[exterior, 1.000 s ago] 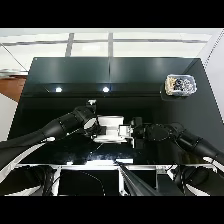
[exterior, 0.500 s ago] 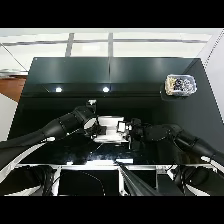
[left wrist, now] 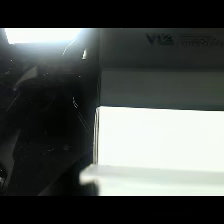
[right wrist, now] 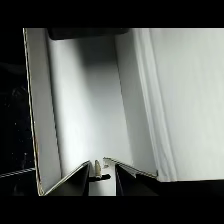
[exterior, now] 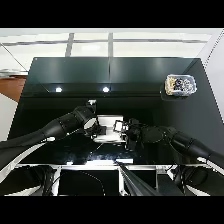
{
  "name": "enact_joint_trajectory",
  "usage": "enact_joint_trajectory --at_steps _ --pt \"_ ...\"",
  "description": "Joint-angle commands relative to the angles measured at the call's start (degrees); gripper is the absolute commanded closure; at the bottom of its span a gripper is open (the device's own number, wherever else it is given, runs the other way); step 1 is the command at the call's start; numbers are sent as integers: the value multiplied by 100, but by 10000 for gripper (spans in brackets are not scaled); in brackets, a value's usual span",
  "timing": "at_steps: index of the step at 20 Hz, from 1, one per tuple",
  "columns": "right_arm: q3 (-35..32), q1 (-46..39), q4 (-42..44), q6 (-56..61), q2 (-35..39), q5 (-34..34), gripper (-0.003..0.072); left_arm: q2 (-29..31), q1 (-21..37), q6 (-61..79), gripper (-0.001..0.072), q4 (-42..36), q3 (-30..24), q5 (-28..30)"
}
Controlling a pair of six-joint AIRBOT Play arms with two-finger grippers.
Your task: Fold the box and place the chain.
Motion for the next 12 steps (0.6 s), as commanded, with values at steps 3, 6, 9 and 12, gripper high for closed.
enact_joint_trajectory --at_steps 3,6,9,12 --pt "4 24 15 116 -7 107 500 -2 -2 -2 679 -7 -4 2" --pt "4 24 15 116 -9 101 506 -2 -2 -2 679 -7 -4 0" --pt "4 24 17 118 -9 107 414 -2 -4 -2 679 -7 -4 0" --pt "4 24 13 116 -7 103 366 -2 -4 -4 679 -7 -4 0"
